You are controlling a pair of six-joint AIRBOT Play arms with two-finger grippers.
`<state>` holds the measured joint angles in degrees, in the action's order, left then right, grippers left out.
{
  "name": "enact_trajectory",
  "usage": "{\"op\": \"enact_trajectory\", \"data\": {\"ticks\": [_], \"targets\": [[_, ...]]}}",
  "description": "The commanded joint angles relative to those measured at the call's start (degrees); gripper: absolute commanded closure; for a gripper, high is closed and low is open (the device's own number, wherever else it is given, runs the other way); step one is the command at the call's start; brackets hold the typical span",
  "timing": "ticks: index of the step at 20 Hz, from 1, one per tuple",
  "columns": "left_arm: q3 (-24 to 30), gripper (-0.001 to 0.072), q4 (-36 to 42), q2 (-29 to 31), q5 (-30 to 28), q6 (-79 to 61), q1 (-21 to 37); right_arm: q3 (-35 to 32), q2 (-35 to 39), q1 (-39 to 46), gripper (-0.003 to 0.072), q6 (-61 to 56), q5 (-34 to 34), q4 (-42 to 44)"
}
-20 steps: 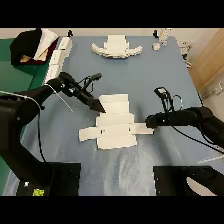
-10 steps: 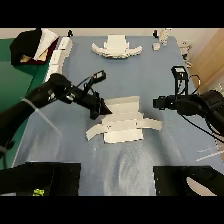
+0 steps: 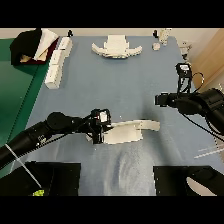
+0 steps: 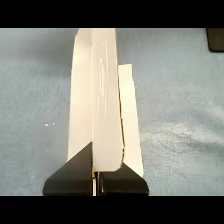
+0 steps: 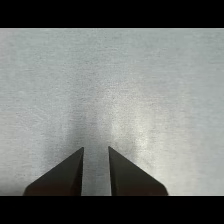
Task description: Fold the box.
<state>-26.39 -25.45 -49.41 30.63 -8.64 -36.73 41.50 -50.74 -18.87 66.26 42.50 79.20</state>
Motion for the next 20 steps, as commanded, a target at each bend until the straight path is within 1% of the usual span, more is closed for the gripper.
{"op": "enact_trajectory", "data": {"ticks": [1,3,4,7,10,13,14,15,17,20], "targets": [[1.70,0.0697,2.34,-1.29,-4.52,-0.72,-1.75,0.07,-0.02,-0.02,0.0444,-0.31,0.00,0.11],[0.13,0.0697,2.27,-2.38,-3.78,0.26,-0.98,0.02,-0.02,-0.02,0.0443,-0.31,0.00,0.13],[-1.33,0.0697,2.27,-3.39,-1.81,1.27,0.42,0.02,-0.02,-0.02,0.0444,-0.31,0.00,0.13],[-6.86,0.0697,1.81,-9.33,8.00,1.42,6.78,0.02,-0.02,-0.02,0.0444,-0.31,0.00,0.13],[-13.81,0.0697,1.86,-18.21,18.64,1.44,12.85,0.02,-0.02,-0.02,0.0444,-0.31,0.00,0.17],[-20.20,0.0697,1.86,-25.62,30.08,1.44,15.89,0.02,-0.02,-0.02,0.0444,-0.31,0.00,0.20],[-21.75,0.0697,1.86,-27.19,32.41,1.42,16.13,-0.04,-0.02,-0.02,0.0444,-0.31,0.00,0.31],[-22.99,0.0697,1.81,-28.30,33.70,1.42,16.11,-0.11,-0.02,-0.02,0.0444,-0.31,0.02,0.35],[-24.46,0.0697,1.84,-29.51,34.40,1.42,16.11,-0.15,-0.02,-0.02,0.0443,-0.31,0.02,0.79],[-24.57,0.0696,1.46,-29.73,34.18,2.08,16.11,-0.15,-0.02,-0.04,0.0444,-0.31,0.00,1.25]]}}
